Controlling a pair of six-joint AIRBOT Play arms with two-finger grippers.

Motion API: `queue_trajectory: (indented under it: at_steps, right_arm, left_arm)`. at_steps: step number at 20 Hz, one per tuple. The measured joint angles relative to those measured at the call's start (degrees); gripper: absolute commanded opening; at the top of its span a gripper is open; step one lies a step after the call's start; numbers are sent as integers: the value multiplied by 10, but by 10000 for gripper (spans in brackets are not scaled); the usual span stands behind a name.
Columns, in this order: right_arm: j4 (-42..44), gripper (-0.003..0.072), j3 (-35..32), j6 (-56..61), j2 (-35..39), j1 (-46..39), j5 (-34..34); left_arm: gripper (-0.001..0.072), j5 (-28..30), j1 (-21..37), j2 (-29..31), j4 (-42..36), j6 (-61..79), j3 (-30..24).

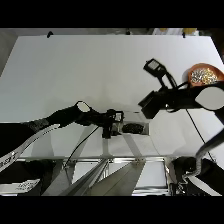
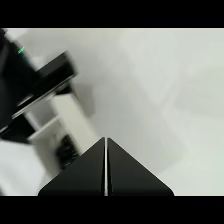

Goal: Fold the box and place the chain.

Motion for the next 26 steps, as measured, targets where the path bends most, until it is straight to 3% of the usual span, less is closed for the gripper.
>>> queue_trajectory:
  at_steps: [4,8,15,18,20,22,25,26]
  right_arm:
    - [-9,18,15,-59,-61,-35,4]
    - [-5,19,-23,-116,-106,-25,-5]
    - [17,21,-115,-210,-74,23,-24]
    - [23,122,-139,-232,-28,41,-26]
    - [25,123,-152,-245,-3,53,-25]
    - [26,196,-161,-255,14,67,-24]
    - [27,220,-167,-268,26,87,-21]
    - [27,276,-169,-271,28,92,-20]
  left_arm:
    - [314,0,0,0,0,0,0]
    - [314,0,0,0,0,0,0]
    - [314,0,0,0,0,0,0]
    - [314,0,0,0,0,0,0]
    - [314,0,0,0,0,0,0]
    - [314,0,0,0,0,0,0]
    - [314,0,0,0,0,0,0]
    - [314,0,0,0,0,0,0]
